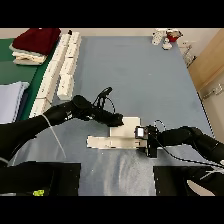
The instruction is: Fold the box.
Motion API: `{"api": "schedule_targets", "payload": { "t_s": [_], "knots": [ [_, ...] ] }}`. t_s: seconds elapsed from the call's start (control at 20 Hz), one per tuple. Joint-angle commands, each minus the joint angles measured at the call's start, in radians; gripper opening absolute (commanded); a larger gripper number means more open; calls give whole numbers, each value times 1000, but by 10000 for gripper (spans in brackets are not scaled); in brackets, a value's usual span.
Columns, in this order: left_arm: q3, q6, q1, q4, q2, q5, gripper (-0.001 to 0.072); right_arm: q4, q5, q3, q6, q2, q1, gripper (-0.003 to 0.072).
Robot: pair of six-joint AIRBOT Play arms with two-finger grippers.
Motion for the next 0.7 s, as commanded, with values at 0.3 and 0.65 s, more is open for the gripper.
{"api": "schedule_targets", "payload": {
  "t_s": [0.3,0.65],
  "knots": [
    [-13,56,-74,405,426,-150,12,0,0,0,0,1,1,509],
    [-90,-28,-225,695,542,-195,13,0,0,0,0,1,1,510]
  ]
}}
